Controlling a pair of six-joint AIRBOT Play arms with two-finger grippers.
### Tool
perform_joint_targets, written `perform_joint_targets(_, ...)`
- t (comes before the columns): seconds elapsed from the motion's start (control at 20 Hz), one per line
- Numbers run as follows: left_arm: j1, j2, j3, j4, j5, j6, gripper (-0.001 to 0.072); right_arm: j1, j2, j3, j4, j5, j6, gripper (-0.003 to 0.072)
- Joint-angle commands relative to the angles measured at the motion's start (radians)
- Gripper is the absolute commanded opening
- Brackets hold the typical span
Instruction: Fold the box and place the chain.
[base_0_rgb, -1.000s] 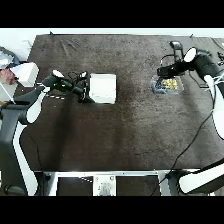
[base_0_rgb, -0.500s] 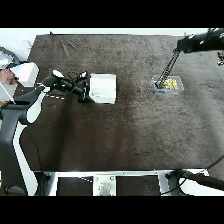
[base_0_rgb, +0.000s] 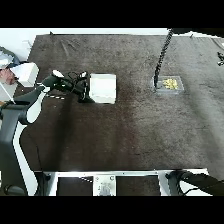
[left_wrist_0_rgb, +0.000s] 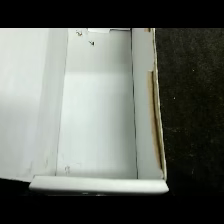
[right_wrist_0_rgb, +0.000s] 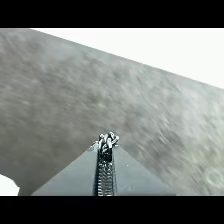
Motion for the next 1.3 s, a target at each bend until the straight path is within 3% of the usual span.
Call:
perform_joint_targets(0.0,-0.001,0.000,0.001,0.000,0.000,0.000,0.0370,0.079,-0.001,0.000,0.000,-0.006,-0.002,-0.0021)
perform_joint_targets(0.5,-0.001,0.000,0.001,0.000,0.000,0.000,0.0370,0.091,-0.075,-0.016,-0.025,0.155,-0.002,-0.0021)
perform_joint_targets(0.7,-0.001,0.000,0.001,0.000,0.000,0.000,0.0370,0.092,-0.075,-0.070,0.026,0.376,0.002,-0.0021)
perform_joint_targets(0.8,-0.001,0.000,0.001,0.000,0.000,0.000,0.0370,0.092,-0.071,-0.155,0.085,0.424,0.002,-0.0021)
perform_joint_targets(1.0,-0.001,0.000,0.001,0.000,0.000,0.000,0.0370,0.113,-0.071,-0.409,0.285,0.280,-0.064,-0.0021)
perform_joint_targets(1.15,-0.001,0.000,0.001,0.000,0.000,0.000,0.0370,0.158,-0.072,-0.543,0.304,0.115,-0.084,-0.0021)
perform_joint_targets(1.25,-0.001,0.000,0.001,0.000,0.000,0.000,0.0370,0.164,-0.075,-0.576,0.304,0.089,-0.084,-0.0021)
